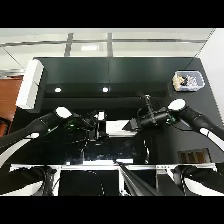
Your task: Fold the box and place the chain.
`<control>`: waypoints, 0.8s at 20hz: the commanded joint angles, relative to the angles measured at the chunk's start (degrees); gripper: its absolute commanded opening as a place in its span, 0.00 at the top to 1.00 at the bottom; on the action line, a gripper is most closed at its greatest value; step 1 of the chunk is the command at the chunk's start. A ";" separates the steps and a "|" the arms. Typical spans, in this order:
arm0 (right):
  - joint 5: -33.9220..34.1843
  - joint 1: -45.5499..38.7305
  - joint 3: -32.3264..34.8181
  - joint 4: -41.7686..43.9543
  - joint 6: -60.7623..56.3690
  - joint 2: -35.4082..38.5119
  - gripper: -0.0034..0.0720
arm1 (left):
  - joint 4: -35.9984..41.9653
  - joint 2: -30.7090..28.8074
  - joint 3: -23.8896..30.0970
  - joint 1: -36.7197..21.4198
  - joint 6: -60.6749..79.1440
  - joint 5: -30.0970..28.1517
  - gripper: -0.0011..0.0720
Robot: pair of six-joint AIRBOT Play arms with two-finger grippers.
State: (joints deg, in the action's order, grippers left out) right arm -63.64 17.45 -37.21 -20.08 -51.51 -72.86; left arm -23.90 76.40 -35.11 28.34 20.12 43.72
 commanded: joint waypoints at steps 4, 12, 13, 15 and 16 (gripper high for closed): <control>6.29 0.46 0.39 -2.60 -1.29 -4.09 0.94 | -0.02 0.02 -0.04 0.02 -0.02 0.00 0.53; -1.09 -0.55 -2.34 -2.69 -0.33 -3.56 0.94 | 0.02 0.02 -0.04 0.02 -0.02 0.00 0.53; -5.79 -1.79 -4.59 -3.41 -0.33 -2.58 0.94 | 0.22 0.02 -0.04 0.00 -0.02 0.00 0.53; -13.42 -5.62 -9.31 -6.93 -0.72 0.74 0.94 | 0.44 -0.09 -0.04 0.00 -0.02 0.00 0.53; -15.69 -8.04 -11.08 -9.44 -1.75 2.93 0.94 | 0.39 -0.33 -0.04 0.00 -0.04 -0.02 0.52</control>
